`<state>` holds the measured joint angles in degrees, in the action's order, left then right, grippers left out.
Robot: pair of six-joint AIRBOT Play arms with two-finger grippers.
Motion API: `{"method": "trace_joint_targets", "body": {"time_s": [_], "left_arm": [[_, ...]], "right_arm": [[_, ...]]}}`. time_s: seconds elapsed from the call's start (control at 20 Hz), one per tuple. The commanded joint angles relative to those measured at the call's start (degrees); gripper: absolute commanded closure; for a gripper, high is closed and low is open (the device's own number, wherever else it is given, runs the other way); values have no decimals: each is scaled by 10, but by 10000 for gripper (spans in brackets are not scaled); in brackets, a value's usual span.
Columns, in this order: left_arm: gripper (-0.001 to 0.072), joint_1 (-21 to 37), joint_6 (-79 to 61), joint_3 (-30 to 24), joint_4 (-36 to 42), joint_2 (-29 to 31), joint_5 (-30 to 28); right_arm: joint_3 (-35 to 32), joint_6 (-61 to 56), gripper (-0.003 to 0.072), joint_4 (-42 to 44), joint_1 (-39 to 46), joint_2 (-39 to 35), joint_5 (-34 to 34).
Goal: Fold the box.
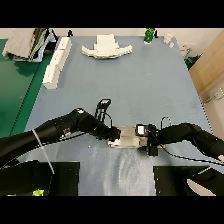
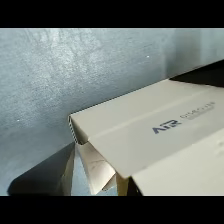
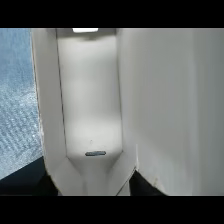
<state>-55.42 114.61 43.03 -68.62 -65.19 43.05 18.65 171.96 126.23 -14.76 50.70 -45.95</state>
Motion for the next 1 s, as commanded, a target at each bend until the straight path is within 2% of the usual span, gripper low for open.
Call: {"method": "trace_joint_targets", "body": {"time_s": [0.0, 0.2, 0.4, 0.65, 0.95], "left_arm": [[352, -51, 177, 56, -140, -42, 68], [352, -89, 264, 123, -205, -98, 160], [352, -117, 297, 177, -239, -152, 219], [352, -118, 311, 213, -240, -198, 247], [353, -118, 325, 218, -225, -210, 254]], "right_arm": [[0, 0, 120, 0, 0, 0, 0], [0, 0, 120, 0, 0, 0, 0], [0, 0, 120, 0, 0, 0, 0], [0, 0, 120, 0, 0, 0, 0], [0, 0, 120, 0, 0, 0, 0]]}}
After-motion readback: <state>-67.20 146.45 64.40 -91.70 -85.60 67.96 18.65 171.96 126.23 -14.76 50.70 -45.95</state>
